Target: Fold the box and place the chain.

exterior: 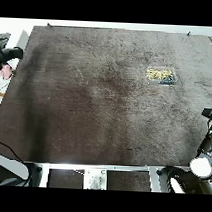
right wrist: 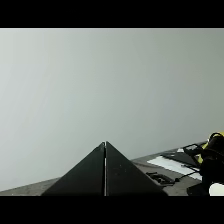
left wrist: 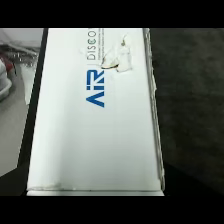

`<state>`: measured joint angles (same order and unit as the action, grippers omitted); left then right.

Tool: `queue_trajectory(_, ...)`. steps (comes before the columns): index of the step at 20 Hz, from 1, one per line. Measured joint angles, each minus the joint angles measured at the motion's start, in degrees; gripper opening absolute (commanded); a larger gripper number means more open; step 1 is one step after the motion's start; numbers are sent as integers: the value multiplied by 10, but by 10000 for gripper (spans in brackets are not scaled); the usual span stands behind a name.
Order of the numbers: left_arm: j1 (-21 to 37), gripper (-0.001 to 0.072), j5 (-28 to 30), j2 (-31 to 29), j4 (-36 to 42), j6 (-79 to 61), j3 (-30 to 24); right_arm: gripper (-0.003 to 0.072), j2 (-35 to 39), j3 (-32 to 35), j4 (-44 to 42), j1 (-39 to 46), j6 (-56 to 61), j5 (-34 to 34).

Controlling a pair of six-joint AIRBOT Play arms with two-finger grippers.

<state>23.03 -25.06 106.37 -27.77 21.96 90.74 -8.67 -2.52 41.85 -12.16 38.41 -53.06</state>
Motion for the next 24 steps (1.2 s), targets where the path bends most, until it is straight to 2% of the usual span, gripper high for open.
queue_trajectory(6,19,12,11,54,-66,52,-1,14,0,0,2,0,0,-4)
queue_trajectory(14,21,23,10,87,-78,14,-1,14,0,0,2,0,0,-6)
queue_trajectory(16,21,598,6,89,-79,1,-1,15,0,0,2,0,0,-6)
queue_trajectory(17,21,685,3,89,-80,-2,-1,14,0,0,2,0,0,-6)
queue_trajectory(24,21,687,-9,69,-79,-10,4,14,0,0,2,0,0,-6)
